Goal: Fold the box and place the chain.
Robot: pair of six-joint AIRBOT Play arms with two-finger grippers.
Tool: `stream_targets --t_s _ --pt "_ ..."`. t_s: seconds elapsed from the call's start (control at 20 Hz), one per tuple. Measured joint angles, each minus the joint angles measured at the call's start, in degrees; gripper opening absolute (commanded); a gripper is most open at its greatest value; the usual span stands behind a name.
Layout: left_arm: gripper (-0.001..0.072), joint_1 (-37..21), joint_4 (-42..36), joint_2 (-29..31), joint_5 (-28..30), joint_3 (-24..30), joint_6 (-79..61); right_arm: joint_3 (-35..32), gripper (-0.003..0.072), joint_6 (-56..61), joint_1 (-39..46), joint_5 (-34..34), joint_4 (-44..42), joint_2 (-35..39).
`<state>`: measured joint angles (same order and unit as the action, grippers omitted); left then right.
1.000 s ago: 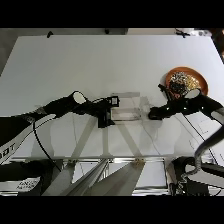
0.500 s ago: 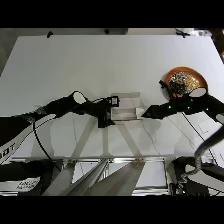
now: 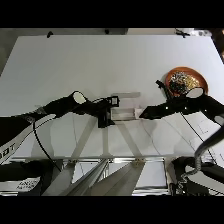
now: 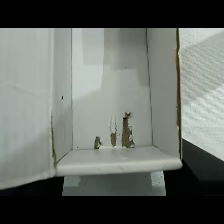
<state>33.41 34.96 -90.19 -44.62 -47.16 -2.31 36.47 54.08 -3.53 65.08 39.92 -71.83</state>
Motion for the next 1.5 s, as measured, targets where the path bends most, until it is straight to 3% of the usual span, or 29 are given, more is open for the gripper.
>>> stream_targets --t_s 0.3,0.8,1.15,1.25,1.4,1.45,1.5 --pt "0.0171 0.0 0.0 0.0 0.0 0.0 0.0 1.0 0.0441 6.5 -6.5 -7.3 3.0 0.0" --pt "0.0171 0.0 0.0 0.0 0.0 0.0 0.0 6.1 0.0437 32.9 -19.1 -13.9 24.6 -0.4" --pt "0.0171 0.0 0.0 0.0 0.0 0.0 0.0 11.7 0.0436 49.5 -25.9 -12.6 37.5 -5.3" --pt "0.0171 0.0 0.0 0.0 0.0 0.0 0.0 12.4 0.0386 53.8 -27.3 -11.9 41.0 -6.2" --pt "0.0171 0.0 0.0 0.0 0.0 0.0 0.0 12.9 0.0375 57.9 -28.3 -11.4 45.0 -6.9" --pt "0.0171 0.0 0.0 0.0 0.0 0.0 0.0 13.0 0.0305 58.8 -28.5 -11.3 45.9 -7.0" --pt "0.0171 0.0 0.0 0.0 0.0 0.0 0.0 13.1 0.0118 59.4 -28.7 -11.2 46.6 -7.1"
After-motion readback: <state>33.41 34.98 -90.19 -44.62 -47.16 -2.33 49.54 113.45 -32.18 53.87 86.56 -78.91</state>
